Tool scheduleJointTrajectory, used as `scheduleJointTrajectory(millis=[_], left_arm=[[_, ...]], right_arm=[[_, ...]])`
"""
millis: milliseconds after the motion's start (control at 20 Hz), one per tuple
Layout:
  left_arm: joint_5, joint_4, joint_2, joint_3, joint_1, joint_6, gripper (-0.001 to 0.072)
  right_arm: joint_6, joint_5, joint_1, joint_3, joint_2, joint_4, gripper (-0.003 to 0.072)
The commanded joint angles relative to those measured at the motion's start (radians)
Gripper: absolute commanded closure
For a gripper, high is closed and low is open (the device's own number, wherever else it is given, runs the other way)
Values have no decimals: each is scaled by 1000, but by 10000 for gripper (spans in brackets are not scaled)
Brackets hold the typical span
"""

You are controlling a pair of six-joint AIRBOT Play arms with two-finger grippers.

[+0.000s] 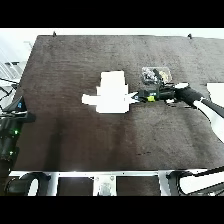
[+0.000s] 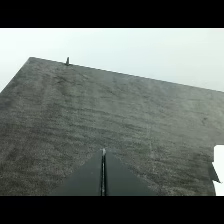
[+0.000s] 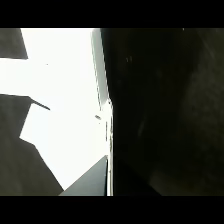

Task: Fold the box and place the chain.

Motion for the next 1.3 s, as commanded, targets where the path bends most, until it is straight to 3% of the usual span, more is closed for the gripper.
scheduleJointTrajectory(millis=[0,300,350,400,450,500,650,800,1000,1250], left_arm=[[-2,0,1,0,0,0,689],[-2,1,1,0,0,1,688],[-5,3,1,0,0,2,597],[-27,5,1,0,0,23,259],[-56,5,0,0,0,48,194],[-96,7,0,0,0,78,265],[-188,7,-31,9,0,132,268],[-209,8,-162,61,0,163,267],[-333,17,-500,243,0,222,267],[-584,67,-946,560,0,199,267]], right_arm=[[-4,-82,48,8,-10,-2,673],[-33,-118,59,10,-16,-36,673],[-33,-132,59,10,-16,-35,673],[-33,-137,59,10,-16,-35,673],[-33,-134,60,10,-15,-35,673],[-33,-132,60,9,-15,-35,673],[-29,-133,62,5,-15,-29,673],[-25,-138,79,5,-15,-6,673],[-21,-151,88,5,-15,3,673],[-3,-157,89,3,-15,11,673]])
